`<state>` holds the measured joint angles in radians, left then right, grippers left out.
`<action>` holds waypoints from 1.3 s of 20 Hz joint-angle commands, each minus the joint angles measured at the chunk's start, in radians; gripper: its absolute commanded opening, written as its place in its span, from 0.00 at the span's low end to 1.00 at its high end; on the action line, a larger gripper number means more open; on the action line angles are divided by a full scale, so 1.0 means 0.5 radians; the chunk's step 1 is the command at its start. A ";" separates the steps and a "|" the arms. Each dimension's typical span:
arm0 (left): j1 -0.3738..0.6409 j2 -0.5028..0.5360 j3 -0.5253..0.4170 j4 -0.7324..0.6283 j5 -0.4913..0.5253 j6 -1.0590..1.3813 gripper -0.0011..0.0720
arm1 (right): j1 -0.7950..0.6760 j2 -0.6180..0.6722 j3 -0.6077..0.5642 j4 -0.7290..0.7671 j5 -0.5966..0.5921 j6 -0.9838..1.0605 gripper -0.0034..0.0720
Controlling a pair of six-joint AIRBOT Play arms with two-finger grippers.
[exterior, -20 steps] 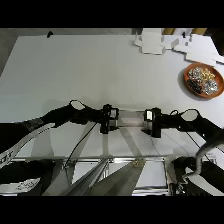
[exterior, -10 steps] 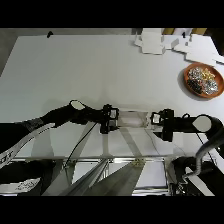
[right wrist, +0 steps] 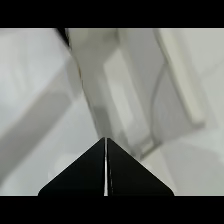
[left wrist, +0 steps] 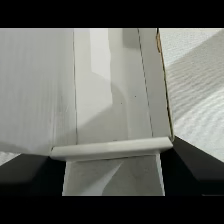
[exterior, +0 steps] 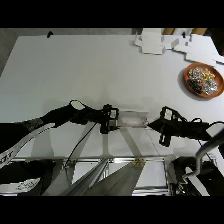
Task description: Fold the box and place the chain.
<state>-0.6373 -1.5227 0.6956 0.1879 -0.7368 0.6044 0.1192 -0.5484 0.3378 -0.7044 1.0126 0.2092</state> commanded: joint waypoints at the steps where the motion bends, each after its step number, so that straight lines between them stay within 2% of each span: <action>1: -0.001 -0.002 0.000 0.001 0.001 0.000 0.39 | -0.002 -0.112 0.001 0.591 -0.304 -0.118 0.06; 4: -0.001 -0.002 0.000 0.001 0.001 0.000 0.39 | -0.002 -0.444 0.002 0.833 -0.671 -0.214 0.06; 7: -0.001 -0.002 0.000 0.001 0.001 0.000 0.39 | -0.002 -0.803 0.002 0.919 -0.853 -0.210 0.06; 10: -0.001 -0.002 0.000 0.001 0.001 -0.001 0.39 | -0.002 -1.018 0.002 0.913 -0.858 -0.200 0.06; 13: -0.001 -0.002 0.000 0.001 0.001 -0.002 0.39 | -0.002 -1.044 0.002 0.876 -0.855 -0.082 0.06; 15: -0.001 -0.002 -0.001 0.001 0.000 -0.001 0.39 | -0.002 -1.041 0.021 0.848 -0.764 0.078 0.06; 17: -0.001 -0.002 0.000 0.001 0.001 -0.002 0.39 | -0.002 -1.029 0.117 0.650 -0.525 0.175 0.06; 21: -0.001 -0.002 0.000 0.001 0.000 -0.002 0.39 | -0.002 -0.830 0.379 -0.204 -0.096 0.608 0.06; 24: -0.001 -0.002 0.000 0.001 0.000 -0.002 0.39 | -0.002 -0.600 0.403 -0.687 0.211 0.554 0.06; 26: -0.001 -0.002 -0.001 0.001 0.001 -0.003 0.39 | -0.002 -0.504 0.403 -0.878 0.321 0.318 0.06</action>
<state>-0.6373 -1.5227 0.6956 0.1879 -0.7364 0.6041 0.1188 -0.8738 0.5220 -0.9150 1.0409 0.4400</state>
